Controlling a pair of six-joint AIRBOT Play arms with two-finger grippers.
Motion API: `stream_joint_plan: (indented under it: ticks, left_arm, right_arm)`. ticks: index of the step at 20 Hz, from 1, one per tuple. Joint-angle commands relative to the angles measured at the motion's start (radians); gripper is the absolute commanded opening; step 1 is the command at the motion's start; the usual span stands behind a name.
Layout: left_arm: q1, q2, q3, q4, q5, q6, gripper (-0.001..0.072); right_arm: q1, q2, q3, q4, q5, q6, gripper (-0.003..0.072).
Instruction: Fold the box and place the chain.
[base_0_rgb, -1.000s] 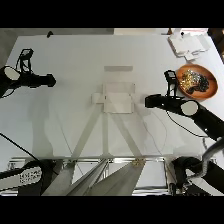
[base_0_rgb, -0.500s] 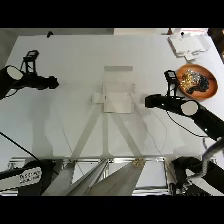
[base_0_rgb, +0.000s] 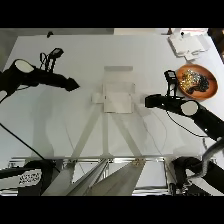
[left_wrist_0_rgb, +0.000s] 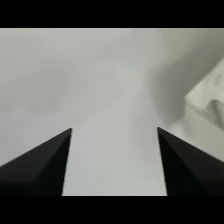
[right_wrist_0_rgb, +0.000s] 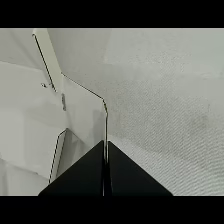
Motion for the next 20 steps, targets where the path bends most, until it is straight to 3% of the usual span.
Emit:
stream_joint_plan:
  ticks: [1,5,11,20]
  left_arm:
    - [-0.008,-0.11,0.19,-0.091,-0.203,0.089,0.0663]
    - [-0.017,-0.288,0.36,-0.297,-0.414,0.205,0.0663]
    - [-0.112,-0.387,0.407,-0.328,-0.216,0.28,0.0662]
    - [-0.206,-0.392,0.407,-0.32,-0.162,0.283,0.066]
  right_arm:
    - [0.001,0.0,0.0,0.0,0.0,0.0,0.001]
    - [0.001,0.0,0.0,0.0,0.0,0.0,0.001]
    - [0.001,0.0,0.0,0.0,0.0,0.0,0.001]
    - [0.001,-0.001,0.0,0.0,0.0,0.0,0.001]
